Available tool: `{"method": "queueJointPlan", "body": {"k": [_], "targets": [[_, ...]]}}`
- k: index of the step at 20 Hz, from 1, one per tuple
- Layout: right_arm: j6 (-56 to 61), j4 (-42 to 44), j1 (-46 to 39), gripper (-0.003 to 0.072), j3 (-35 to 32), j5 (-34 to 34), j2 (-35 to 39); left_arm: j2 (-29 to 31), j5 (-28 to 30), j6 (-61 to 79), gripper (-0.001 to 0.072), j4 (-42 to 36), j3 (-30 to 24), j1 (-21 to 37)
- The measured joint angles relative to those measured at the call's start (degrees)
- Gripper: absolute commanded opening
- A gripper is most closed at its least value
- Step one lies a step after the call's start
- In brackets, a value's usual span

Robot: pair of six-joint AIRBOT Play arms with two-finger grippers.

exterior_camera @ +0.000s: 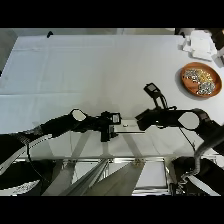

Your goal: Fold the box and place the chain.

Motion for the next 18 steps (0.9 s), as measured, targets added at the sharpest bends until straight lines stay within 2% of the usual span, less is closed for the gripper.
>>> {"method": "queueJointPlan", "body": {"k": [1,2,6,11,15,18], "targets": [[5.1,-4.0,-2.3,0.0017,0.0,3.5,0.1,0.0,-0.1,0.0,0.0114,0.0,0.0,0.0],[8.6,-7.2,-4.4,0.0017,0.0,6.8,0.1,0.0,-0.2,0.0,0.0010,0.0,0.0,0.0],[16.4,-14.3,-10.6,0.0018,0.1,15.6,0.3,1.3,0.2,-1.4,0.0004,0.3,-0.1,0.8],[19.2,-16.7,-12.9,0.0018,0.1,18.7,0.3,7.7,6.3,-10.7,0.0004,0.0,0.0,5.4],[19.8,-17.3,-13.3,0.0018,0.1,18.5,0.3,14.2,11.1,-19.5,0.0004,1.7,0.0,13.1],[19.9,-17.5,-13.4,0.0018,0.1,17.4,0.3,18.0,12.5,-30.4,0.0004,8.6,0.0,21.0]]}}
